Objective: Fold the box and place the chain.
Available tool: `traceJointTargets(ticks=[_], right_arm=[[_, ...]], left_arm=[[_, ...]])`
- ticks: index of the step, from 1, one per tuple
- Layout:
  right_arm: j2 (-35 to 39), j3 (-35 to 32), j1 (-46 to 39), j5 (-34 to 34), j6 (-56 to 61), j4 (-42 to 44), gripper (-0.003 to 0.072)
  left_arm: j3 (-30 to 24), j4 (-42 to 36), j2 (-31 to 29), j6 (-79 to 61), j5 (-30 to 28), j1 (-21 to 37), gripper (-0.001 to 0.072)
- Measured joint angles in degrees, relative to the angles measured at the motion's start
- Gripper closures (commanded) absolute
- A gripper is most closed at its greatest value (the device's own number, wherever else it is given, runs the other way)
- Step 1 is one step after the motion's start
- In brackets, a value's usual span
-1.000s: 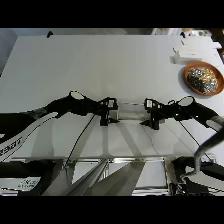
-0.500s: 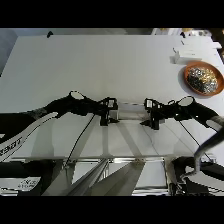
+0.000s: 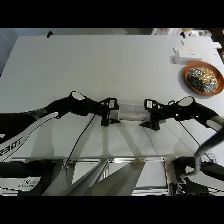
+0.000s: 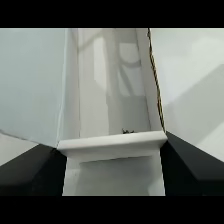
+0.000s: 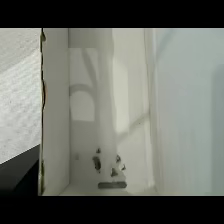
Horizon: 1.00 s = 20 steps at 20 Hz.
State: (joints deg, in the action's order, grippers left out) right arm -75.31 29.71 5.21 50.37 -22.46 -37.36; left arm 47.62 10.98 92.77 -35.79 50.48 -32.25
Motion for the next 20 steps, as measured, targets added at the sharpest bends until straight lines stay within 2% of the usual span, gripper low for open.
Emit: traceJointTargets(ticks=[6,9,11,14,15,17,18,19,20], right_arm=[[4.6,0.0,0.0,-0.9,3.0,-3.9,-0.0004],[7.6,0.0,0.0,-0.6,7.4,-10.3,-0.0003],[9.3,0.0,0.0,0.2,11.1,-15.2,0.0049],[12.5,0.0,0.0,1.9,15.4,-21.7,0.005],[14.0,0.0,0.0,2.6,16.5,-23.8,0.0098],[17.5,0.0,0.0,3.6,18.4,-26.5,0.0278],[19.5,0.0,0.0,4.2,19.2,-27.3,0.0412],[21.6,0.0,0.0,5.1,19.7,-27.9,0.0577],[23.5,0.0,0.0,5.9,20.1,-28.0,0.0668]], left_arm=[[0.0,0.3,0.0,0.0,0.1,0.0,0.0606],[0.0,0.3,0.0,0.0,0.1,0.0,0.0606],[0.0,0.4,0.0,0.0,0.3,0.0,0.0606],[0.0,0.4,0.0,0.0,0.4,0.0,0.0606],[0.0,0.4,0.0,0.0,0.3,0.0,0.0606],[0.0,0.4,0.0,0.0,0.4,0.0,0.0606],[0.0,0.4,0.0,0.0,0.4,0.0,0.0606],[0.0,0.4,0.0,0.0,0.4,0.0,0.0606],[0.0,0.4,0.0,0.0,0.5,0.0,0.0606]])
